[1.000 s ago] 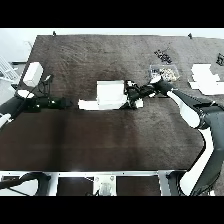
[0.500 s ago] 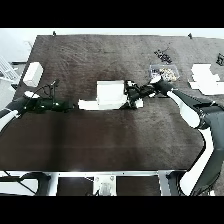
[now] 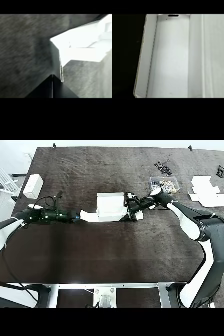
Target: Fold the box and place the chain.
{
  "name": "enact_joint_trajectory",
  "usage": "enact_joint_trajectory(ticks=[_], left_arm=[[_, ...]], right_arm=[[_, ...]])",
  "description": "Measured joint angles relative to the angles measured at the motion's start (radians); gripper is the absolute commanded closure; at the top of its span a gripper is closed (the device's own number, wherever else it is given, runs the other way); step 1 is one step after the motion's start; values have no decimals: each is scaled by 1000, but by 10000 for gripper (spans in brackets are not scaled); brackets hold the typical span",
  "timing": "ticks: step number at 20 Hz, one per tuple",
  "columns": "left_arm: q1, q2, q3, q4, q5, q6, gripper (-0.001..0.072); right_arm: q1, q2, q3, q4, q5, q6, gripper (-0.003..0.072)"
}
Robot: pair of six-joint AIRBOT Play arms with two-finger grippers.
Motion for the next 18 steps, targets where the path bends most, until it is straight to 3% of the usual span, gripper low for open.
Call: enact_joint_trajectory(ticks=[8,10,18], left_arm=[[-84,-15,82,-60,7,2,685],[-90,-16,97,-64,-5,1,455],[-106,-16,132,-83,-34,-25,454]], right_arm=[[0,0,0,0,0,-1,131],[0,0,0,0,0,-1,131],[0,0,0,0,0,-1,131]])
